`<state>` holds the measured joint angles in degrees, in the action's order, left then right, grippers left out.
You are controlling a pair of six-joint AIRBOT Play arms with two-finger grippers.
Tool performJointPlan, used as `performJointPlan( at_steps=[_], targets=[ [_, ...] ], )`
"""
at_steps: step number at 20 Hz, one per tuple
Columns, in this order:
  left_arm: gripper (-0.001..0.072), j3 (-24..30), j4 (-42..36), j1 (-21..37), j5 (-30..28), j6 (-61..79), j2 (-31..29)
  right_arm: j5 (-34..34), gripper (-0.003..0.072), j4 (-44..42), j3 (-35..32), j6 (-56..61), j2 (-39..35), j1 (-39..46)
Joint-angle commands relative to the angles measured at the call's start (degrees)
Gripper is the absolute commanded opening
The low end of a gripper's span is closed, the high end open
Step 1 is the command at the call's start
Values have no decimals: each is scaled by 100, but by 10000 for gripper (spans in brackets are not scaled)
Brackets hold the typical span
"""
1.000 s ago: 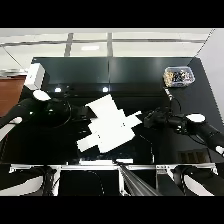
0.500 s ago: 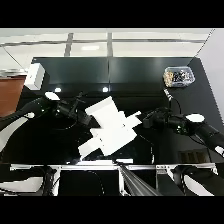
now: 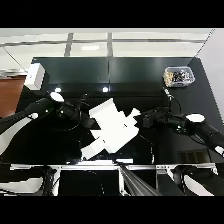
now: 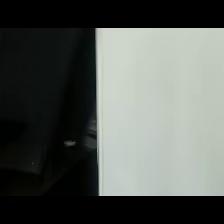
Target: Fold the box and place the chain.
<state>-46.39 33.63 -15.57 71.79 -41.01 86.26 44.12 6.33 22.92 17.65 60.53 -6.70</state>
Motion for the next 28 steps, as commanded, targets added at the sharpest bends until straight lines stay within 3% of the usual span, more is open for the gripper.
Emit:
performJointPlan(
  at_steps=[1, 4, 6, 7, 9, 13, 15, 17, 19, 24, 28],
  targets=[
    [20, -184, 494, -50, 146, -306, -164, 407, 620, 330, 201, 155, -35, 267],
    [19, -385, 1071, -96, 208, -413, -688, 1829, 620, 1386, 1019, 157, -61, 940],
    [20, -367, 1104, -236, -101, -103, -1193, 2896, 620, 2894, 1762, 70, -63, 1115],
    [20, -387, 1139, -328, -181, 280, -1366, 2992, 620, 3668, 1998, 142, -63, 1080],
    [20, -468, 1266, -485, -527, 822, -1561, 2610, 620, 4229, 2109, 210, -61, 1045],
    [20, -470, 1545, -1021, -1569, 2509, -1523, 1764, 620, 4039, 2109, 39, -55, 798],
    [20, -468, 1871, -1314, -1958, 2693, -1344, 2225, 619, 4092, 2111, -190, -55, 485],
    [20, -472, 2636, -1574, -2076, 3032, -1241, 2658, 610, 4323, 2092, -138, -55, 225],
    [21, -470, 3237, -1685, -2282, 3008, -1154, 2640, 610, 4319, 1956, -7, -55, 7],
    [23, -461, 2861, -1613, -2328, 2988, -824, 1327, 611, 3692, 1311, -619, -55, -719],
    [23, -466, 2824, -1526, -2229, 2865, -769, 457, 611, 3832, 1167, -1078, -52, -1279]
  ],
)
